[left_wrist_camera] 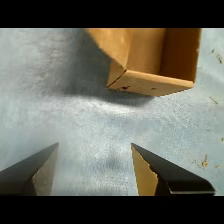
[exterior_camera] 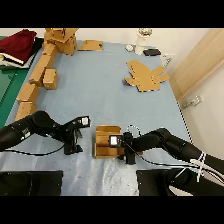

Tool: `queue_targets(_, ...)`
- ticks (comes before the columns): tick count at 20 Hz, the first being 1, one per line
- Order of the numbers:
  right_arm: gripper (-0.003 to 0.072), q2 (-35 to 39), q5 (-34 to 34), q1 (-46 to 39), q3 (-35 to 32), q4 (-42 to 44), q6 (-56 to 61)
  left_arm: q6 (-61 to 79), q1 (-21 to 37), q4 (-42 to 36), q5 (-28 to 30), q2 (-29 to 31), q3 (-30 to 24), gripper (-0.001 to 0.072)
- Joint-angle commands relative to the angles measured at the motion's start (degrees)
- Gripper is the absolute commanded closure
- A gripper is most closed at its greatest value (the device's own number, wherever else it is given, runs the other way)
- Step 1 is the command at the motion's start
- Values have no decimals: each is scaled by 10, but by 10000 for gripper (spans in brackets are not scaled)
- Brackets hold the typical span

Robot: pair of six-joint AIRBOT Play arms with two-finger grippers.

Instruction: Fold the box.

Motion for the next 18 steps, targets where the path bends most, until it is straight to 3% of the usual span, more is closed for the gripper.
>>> queue_targets(1, 222, 0, 0, 0, 0, 0, 0, 68, -36, -20, 25, -22, -13, 12)
queue_targets(5, 221, 0, 0, 0, 0, 0, 0, 70, -40, -29, 27, -24, -12, 11)
queue_targets(10, 221, 0, 0, 0, 0, 0, 0, 189, -44, -174, 25, -25, -13, 10)
queue_targets(13, 222, 0, 0, 0, 0, 0, 0, 189, -61, -171, 30, -24, -23, 10)
queue_targets(18, 222, 0, 0, 0, 0, 0, 0, 214, -80, -171, 86, -9, -58, 3)
